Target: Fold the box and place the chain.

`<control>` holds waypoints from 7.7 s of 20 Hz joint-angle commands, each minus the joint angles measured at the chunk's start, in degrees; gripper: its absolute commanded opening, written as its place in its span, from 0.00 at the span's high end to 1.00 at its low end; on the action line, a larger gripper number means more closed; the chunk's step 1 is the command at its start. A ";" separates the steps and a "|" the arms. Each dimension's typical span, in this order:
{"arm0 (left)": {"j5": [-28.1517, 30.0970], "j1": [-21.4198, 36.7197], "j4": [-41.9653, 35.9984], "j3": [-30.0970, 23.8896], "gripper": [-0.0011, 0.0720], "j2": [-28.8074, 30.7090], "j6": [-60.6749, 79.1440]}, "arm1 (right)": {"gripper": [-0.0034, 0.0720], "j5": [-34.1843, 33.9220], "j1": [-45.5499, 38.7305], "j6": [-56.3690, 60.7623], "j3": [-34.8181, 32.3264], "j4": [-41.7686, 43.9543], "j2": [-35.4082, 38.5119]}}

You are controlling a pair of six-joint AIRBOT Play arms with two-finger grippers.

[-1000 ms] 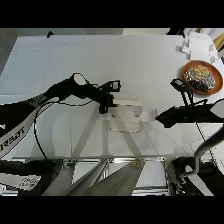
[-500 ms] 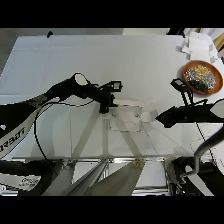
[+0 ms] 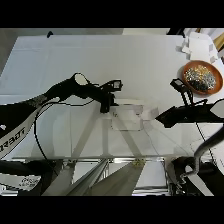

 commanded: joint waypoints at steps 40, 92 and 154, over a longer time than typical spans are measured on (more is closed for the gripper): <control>-0.22 -0.02 -1.20 -0.02 0.97 -1.38 -2.01 | 0.29 -3.30 19.58 -30.71 -0.09 -3.21 -0.17; -0.22 -0.04 -1.20 -0.02 0.97 -1.38 -1.99 | 0.19 -47.47 34.32 -34.53 -16.68 -10.34 -6.97; -0.22 -0.02 -1.20 -0.02 0.97 -1.38 -2.01 | 0.05 -17.51 4.22 -83.06 -0.39 23.37 -30.08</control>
